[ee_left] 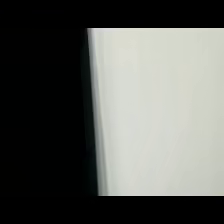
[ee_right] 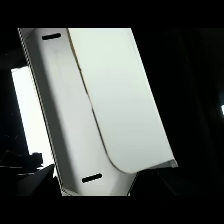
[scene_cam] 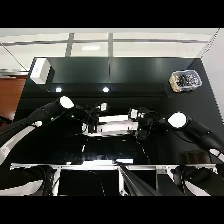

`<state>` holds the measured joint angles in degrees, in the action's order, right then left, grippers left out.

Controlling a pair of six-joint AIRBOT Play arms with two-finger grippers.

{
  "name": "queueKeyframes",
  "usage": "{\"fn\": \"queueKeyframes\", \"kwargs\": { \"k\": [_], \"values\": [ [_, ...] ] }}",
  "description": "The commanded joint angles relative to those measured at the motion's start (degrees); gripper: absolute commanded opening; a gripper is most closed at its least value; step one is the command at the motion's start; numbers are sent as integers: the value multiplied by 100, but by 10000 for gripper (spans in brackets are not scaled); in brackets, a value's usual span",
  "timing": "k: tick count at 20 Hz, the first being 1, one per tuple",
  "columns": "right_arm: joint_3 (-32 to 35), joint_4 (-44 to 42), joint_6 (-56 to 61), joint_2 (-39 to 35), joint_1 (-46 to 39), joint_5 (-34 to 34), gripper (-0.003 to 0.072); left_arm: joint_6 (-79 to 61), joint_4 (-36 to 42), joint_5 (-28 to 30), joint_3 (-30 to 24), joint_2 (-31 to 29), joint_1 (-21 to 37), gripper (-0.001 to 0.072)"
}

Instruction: Fold the box and place the chain.

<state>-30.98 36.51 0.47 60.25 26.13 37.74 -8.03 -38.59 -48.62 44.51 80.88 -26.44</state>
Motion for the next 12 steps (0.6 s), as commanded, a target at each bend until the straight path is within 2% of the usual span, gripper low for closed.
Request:
{"fn": "queueKeyframes", "kwargs": {
  "k": [1, 6, 12],
  "values": [
    [0, -177, -750, 109, -4, 179, 711, 7, 4, 37, 2, 0, 2, 28],
    [0, -933, -1537, 623, -7, 107, 711, 7, 7, 35, 2, 0, 2, 29],
    [2, -951, -1587, 988, -133, 278, 711, 7, 20, 31, 2, 0, 2, 28]
  ]
}}
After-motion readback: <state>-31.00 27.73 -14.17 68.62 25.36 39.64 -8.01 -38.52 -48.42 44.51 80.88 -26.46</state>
